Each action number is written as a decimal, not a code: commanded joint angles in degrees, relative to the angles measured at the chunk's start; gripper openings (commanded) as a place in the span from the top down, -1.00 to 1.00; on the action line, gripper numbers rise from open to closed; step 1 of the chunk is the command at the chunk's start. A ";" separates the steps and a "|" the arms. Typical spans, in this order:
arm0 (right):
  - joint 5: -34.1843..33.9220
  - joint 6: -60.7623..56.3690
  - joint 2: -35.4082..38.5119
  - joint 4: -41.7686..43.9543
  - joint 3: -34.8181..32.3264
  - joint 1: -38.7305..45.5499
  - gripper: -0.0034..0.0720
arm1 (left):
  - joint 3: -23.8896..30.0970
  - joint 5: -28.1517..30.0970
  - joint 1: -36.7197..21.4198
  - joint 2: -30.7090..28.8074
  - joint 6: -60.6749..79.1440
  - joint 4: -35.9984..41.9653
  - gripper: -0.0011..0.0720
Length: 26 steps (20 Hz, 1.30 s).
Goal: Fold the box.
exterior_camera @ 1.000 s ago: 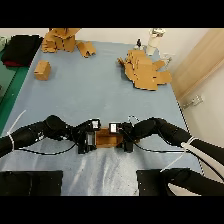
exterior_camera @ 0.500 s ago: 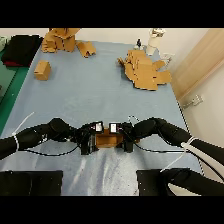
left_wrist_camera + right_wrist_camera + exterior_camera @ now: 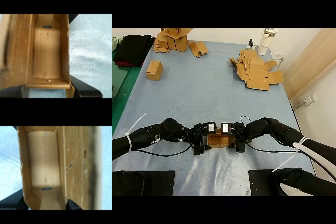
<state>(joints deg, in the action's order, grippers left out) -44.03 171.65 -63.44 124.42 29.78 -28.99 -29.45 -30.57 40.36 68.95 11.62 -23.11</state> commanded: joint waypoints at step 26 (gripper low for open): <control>-3.13 -1.79 2.73 0.20 0.02 0.11 -0.99 | -0.02 0.15 0.00 0.02 0.13 -0.04 -0.18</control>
